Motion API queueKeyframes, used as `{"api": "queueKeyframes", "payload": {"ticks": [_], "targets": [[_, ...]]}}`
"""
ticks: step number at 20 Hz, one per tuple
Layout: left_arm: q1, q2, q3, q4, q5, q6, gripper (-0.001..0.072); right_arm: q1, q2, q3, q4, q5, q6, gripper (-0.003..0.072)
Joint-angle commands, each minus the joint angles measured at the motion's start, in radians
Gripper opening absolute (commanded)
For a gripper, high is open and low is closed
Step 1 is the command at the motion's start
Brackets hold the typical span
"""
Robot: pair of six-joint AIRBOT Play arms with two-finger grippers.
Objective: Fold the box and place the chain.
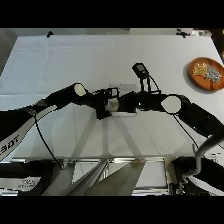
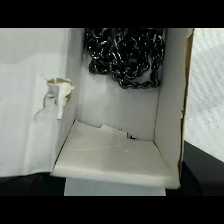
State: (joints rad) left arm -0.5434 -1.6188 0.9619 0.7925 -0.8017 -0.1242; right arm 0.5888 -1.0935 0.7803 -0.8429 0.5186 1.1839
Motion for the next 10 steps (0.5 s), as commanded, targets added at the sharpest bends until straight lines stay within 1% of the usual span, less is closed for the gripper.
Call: {"api": "queueKeyframes", "payload": {"ticks": [1,3,7,10], "targets": [[0.000,0.001,0.000,0.001,0.001,0.000,0.0212,0.002,-0.005,0.073,0.039,0.034,-0.034,0.0012],[0.000,0.001,0.000,0.001,0.001,0.000,0.0212,0.002,-0.005,0.098,0.039,0.049,-0.034,0.0012],[0.000,0.001,0.000,0.001,0.001,0.000,0.0212,0.002,-0.005,0.101,0.039,0.052,-0.029,0.0013],[0.000,0.001,0.000,0.001,0.001,0.000,0.0212,0.002,-0.005,0.101,0.006,0.100,-0.026,0.0015]]}}
